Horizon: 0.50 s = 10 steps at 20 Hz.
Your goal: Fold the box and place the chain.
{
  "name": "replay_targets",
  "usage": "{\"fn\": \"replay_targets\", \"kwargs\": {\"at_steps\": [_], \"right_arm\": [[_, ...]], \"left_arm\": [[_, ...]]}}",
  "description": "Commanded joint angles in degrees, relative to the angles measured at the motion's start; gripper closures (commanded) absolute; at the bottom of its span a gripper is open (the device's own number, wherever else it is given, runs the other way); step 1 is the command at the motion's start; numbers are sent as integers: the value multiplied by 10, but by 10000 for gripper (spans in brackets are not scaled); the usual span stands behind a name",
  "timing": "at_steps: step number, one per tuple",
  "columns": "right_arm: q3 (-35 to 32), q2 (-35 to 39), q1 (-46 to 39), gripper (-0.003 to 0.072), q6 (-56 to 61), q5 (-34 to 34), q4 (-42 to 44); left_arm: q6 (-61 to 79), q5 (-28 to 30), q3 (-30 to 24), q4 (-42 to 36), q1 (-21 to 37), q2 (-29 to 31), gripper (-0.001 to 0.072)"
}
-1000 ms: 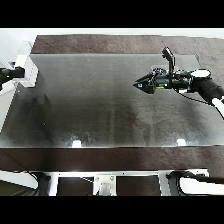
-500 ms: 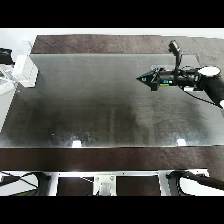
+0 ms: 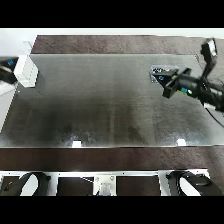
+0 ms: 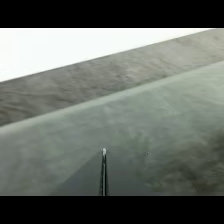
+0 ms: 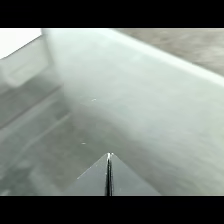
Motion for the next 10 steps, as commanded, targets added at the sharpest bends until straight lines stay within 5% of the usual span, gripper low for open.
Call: {"fn": "replay_targets", "kwargs": {"at_steps": [1,6,10], "right_arm": [[-115,117,0,681,9,-97,-3],[-233,234,0,682,11,-136,-3],[-306,285,0,681,11,-141,-3]], "left_arm": [[89,-38,-146,-92,-1,84,696],[105,-17,-282,-105,-1,163,697],[98,75,-376,-113,0,240,697]]}}
